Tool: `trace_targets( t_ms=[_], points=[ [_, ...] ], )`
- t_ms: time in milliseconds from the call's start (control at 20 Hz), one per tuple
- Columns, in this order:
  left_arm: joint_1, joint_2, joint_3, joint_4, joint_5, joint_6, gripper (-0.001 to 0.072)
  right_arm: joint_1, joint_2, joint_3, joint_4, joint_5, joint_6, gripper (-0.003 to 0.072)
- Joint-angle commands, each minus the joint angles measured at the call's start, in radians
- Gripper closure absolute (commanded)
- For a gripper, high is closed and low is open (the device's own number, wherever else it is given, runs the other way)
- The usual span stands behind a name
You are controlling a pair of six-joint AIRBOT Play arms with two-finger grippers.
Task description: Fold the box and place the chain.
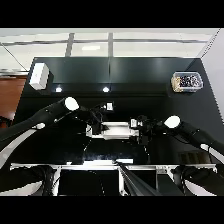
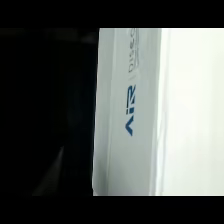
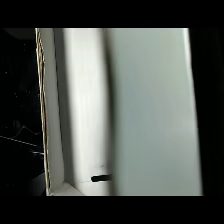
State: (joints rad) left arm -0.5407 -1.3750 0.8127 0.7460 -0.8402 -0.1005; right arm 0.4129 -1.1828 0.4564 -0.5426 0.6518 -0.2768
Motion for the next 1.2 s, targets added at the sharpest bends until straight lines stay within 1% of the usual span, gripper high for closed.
trace_targets(
  t_ms=[0, 50, 150, 200, 250, 300, 350, 400, 450, 550, 600, 700, 750, 800, 850, 950, 1050, 1100, 1150],
  points=[
    [0.001, 0.074, 0.001, 0.093, -0.006, -0.138, 0.0097, 0.000, 0.000, 0.000, -0.001, 0.001, 0.000, 0.0473],
    [0.001, 0.108, 0.001, 0.150, -0.013, -0.201, 0.0097, 0.000, 0.000, 0.000, -0.001, 0.001, -0.001, 0.0485],
    [0.001, 0.186, 0.001, 0.301, -0.051, -0.374, 0.0100, 0.000, 0.000, 0.000, -0.001, 0.001, 0.000, 0.0485],
    [0.001, 0.222, 0.000, 0.371, -0.082, -0.446, 0.0136, 0.000, 0.000, 0.000, -0.001, 0.001, 0.000, 0.0485],
    [0.001, 0.258, 0.000, 0.437, -0.123, -0.522, 0.0246, 0.000, 0.000, 0.000, -0.001, 0.001, 0.000, 0.0485],
    [0.000, 0.289, 0.000, 0.485, -0.169, -0.590, 0.0381, 0.000, 0.000, 0.000, -0.001, 0.001, 0.000, 0.0485],
    [0.000, 0.318, 0.000, 0.517, -0.224, -0.650, 0.0581, 0.000, 0.000, 0.000, -0.001, 0.001, 0.000, 0.0485],
    [0.000, 0.340, 0.000, 0.521, -0.282, -0.682, 0.0684, 0.000, 0.000, 0.000, -0.001, 0.001, 0.000, 0.0485],
    [-0.001, 0.352, -0.002, 0.505, -0.331, -0.726, 0.0684, 0.000, 0.000, 0.000, -0.001, 0.001, 0.000, 0.0486],
    [-0.010, 0.356, -0.043, 0.393, -0.341, -0.875, 0.0685, 0.001, 0.000, 0.000, -0.001, 0.001, 0.000, 0.0485],
    [-0.019, 0.352, -0.079, 0.310, -0.332, -0.903, 0.0685, 0.000, 0.000, 0.000, -0.001, 0.001, 0.000, 0.0486],
    [-0.014, 0.328, -0.160, 0.023, -0.279, -0.824, 0.0685, 0.000, 0.000, 0.000, -0.001, 0.001, 0.000, 0.0485],
    [-0.007, 0.320, -0.194, -0.117, -0.222, -0.765, 0.0685, 0.000, 0.000, 0.000, -0.001, 0.001, 0.000, 0.0485],
    [0.000, 0.318, -0.217, -0.221, -0.149, -0.710, 0.0685, 0.000, 0.000, 0.000, -0.001, 0.001, 0.000, 0.0486],
    [0.007, 0.317, -0.227, -0.297, -0.061, -0.660, 0.0685, 0.000, 0.000, 0.000, -0.001, 0.001, 0.000, 0.0486],
    [0.014, 0.315, -0.229, -0.396, 0.112, -0.587, 0.0685, 0.001, 0.000, 0.000, -0.001, 0.001, 0.000, 0.0486],
    [0.012, 0.301, -0.228, -0.413, 0.265, -0.550, 0.0684, 0.000, 0.000, 0.000, -0.001, 0.000, 0.000, 0.0486],
    [0.011, 0.286, -0.228, -0.394, 0.309, -0.545, 0.0685, 0.001, 0.000, 0.000, -0.001, 0.000, 0.000, 0.0486],
    [0.011, 0.270, -0.228, -0.368, 0.322, -0.537, 0.0684, 0.000, 0.000, 0.000, -0.001, 0.000, 0.000, 0.0486]
  ],
)
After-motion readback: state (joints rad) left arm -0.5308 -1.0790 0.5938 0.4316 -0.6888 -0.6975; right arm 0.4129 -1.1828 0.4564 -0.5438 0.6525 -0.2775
